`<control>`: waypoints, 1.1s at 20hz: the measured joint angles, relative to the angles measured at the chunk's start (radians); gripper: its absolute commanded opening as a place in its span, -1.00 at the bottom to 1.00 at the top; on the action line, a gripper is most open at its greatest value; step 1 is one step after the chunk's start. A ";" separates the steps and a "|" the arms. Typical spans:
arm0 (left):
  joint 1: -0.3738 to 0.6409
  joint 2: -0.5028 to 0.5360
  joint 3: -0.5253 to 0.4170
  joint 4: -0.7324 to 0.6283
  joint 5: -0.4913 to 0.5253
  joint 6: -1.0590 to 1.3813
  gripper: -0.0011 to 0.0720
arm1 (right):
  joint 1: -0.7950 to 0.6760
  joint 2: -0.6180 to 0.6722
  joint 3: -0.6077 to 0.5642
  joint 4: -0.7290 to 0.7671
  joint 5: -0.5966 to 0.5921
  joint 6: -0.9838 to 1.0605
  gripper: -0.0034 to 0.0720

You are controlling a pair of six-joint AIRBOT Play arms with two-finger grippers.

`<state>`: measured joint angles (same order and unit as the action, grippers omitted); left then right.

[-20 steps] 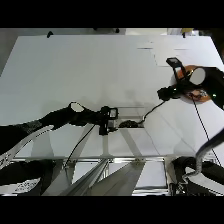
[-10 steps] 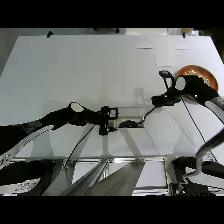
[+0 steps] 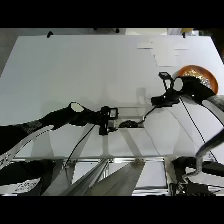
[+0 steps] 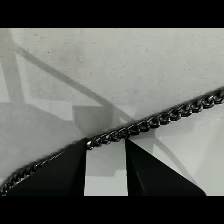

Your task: Fold the box and place the chain.

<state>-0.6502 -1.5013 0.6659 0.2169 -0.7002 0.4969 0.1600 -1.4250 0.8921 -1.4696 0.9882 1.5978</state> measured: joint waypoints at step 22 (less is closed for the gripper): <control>0.000 0.000 0.000 0.000 0.000 0.000 -0.40 | 0.126 0.499 -0.003 0.158 0.263 -0.134 -0.87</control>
<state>-0.6502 -1.5013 0.6659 0.2169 -0.7002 0.4965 0.2855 -0.9260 0.8894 -1.3121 1.2514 1.4643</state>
